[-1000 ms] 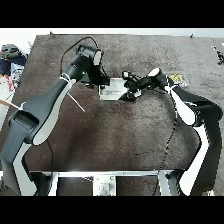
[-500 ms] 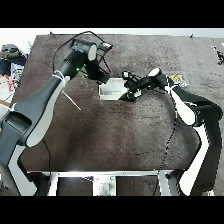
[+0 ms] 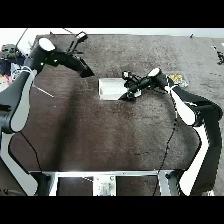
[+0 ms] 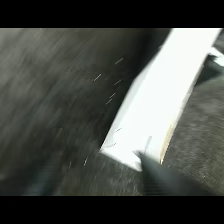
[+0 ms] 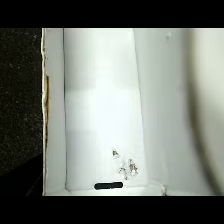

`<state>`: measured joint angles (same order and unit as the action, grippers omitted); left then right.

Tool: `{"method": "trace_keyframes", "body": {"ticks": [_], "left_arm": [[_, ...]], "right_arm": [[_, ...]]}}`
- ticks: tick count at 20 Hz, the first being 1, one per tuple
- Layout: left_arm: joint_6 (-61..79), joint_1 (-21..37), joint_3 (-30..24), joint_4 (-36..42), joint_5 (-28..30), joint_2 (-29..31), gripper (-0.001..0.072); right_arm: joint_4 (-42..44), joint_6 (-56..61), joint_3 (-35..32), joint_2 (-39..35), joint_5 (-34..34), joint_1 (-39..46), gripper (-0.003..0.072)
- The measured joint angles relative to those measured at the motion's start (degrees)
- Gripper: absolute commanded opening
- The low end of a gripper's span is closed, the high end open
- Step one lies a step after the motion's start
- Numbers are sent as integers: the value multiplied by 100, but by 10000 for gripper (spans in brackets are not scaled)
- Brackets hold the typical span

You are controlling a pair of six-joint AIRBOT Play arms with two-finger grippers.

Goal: Fold the box and place the chain.

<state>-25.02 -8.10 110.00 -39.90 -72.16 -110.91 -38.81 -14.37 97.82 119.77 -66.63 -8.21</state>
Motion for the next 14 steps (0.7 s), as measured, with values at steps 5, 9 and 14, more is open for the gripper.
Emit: {"method": "trace_keyframes", "body": {"ticks": [5,9,14], "left_arm": [[2159,289,-452,1239,-275,-695,713],[3235,267,-544,1467,-446,-1255,713],[3991,256,-575,1519,-501,-1532,712]], "right_arm": [[0,-2,-2,-2,-2,0,463],[0,0,0,-2,-2,0,463],[0,-2,0,-2,-2,0,463]]}}
